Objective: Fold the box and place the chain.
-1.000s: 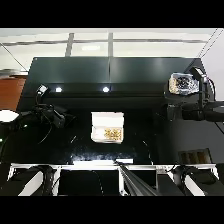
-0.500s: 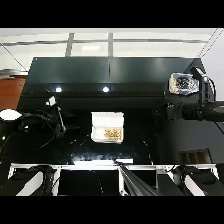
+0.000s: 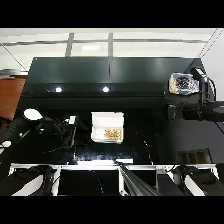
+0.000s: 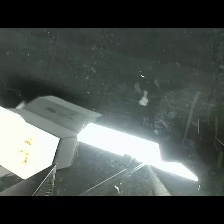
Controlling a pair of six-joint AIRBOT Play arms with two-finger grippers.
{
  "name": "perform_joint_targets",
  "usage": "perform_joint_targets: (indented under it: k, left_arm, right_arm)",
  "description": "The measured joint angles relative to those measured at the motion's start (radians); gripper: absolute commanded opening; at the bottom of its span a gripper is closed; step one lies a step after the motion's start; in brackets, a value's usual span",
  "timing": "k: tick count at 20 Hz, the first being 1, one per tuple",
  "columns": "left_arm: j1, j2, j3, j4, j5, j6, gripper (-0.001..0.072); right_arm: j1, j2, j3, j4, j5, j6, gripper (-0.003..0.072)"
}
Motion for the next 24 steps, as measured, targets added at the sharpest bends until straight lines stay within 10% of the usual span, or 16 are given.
perform_joint_targets:
  k: [24]
  left_arm:
    - [-0.035,-0.149,0.088,-0.009,0.044,0.013,0.0693]
  right_arm:
    - [0.000,0.000,0.000,-0.004,-0.004,0.026,0.0694]
